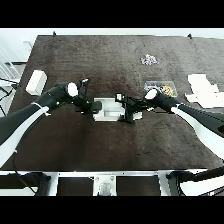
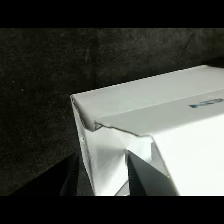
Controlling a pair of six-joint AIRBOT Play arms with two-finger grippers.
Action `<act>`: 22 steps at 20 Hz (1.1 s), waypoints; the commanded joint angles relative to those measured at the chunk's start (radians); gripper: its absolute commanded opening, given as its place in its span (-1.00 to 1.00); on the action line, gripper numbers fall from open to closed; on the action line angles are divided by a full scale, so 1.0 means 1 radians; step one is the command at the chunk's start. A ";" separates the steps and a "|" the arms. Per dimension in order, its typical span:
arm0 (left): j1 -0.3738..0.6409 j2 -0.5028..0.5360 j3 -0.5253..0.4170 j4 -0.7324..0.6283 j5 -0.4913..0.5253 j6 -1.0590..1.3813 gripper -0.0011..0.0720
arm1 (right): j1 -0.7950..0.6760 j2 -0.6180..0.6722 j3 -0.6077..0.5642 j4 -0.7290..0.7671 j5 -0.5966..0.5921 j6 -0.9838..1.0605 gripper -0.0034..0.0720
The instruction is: Fold the box and place the chain.
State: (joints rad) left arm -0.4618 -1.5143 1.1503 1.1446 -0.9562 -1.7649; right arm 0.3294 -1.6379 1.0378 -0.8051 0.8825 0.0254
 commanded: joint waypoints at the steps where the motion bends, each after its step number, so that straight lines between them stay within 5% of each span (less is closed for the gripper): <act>1: -0.011 -0.009 0.003 0.038 0.004 -0.071 0.00 | 0.000 0.000 0.000 0.000 0.000 0.000 0.62; 9: -0.034 -0.154 0.225 0.141 -0.276 -0.209 0.00 | 0.000 0.000 0.000 0.000 0.000 0.000 0.61; 19: -0.068 -0.155 0.229 0.218 -0.272 -0.288 0.00 | 0.000 0.000 0.000 0.000 0.000 0.000 0.61; 22: -0.075 -0.214 0.295 0.212 -0.343 -0.283 0.00 | 0.000 0.000 0.000 0.000 0.001 0.000 0.61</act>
